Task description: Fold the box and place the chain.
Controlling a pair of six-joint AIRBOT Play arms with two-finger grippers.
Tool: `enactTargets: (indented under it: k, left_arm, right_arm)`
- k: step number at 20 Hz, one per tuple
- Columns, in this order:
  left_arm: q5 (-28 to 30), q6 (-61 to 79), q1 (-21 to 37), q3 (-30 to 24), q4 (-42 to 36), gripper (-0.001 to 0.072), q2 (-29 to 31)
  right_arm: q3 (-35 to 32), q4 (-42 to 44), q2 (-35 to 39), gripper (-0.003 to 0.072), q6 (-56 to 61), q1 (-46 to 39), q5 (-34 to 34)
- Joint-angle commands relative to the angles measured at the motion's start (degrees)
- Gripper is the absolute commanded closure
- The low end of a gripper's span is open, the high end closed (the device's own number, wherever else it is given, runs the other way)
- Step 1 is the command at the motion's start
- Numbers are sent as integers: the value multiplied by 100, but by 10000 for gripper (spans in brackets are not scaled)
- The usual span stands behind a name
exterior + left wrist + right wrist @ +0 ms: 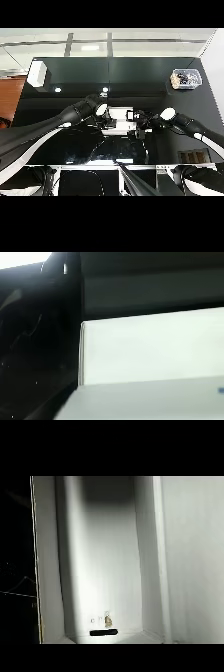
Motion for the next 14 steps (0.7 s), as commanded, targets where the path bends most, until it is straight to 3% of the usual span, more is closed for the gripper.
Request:
enactTargets:
  k: [1, 3, 5, 9, 10, 11, 12, 14]
  left_arm:
    - [28, 7, 15, 68, -11, 533, -63]
    - [-28, 4, 13, 68, -11, 537, -114]
    - [-4, 7, 13, 68, -4, 684, -116]
    - [-4, -4, 15, 68, -9, 679, -116]
    - [-9, -4, 15, 68, -9, 647, -116]
    - [-13, -4, 15, 68, -15, 507, -116]
    - [-31, -4, 15, 68, -24, 411, -116]
    - [-48, -4, 15, 68, -24, 404, -114]
  right_arm:
    - [7, -2, -2, 549, -7, 4, 13]
    - [7, -2, -2, 549, -7, 4, 13]
    - [7, -2, -2, 549, -7, 4, 13]
    - [7, -2, -2, 549, -7, 4, 13]
    - [7, -2, -2, 549, -7, 4, 13]
    - [7, -2, -2, 549, -9, 4, 13]
    - [7, -2, -2, 549, -7, 4, 13]
    - [7, -2, -2, 549, -7, 4, 13]
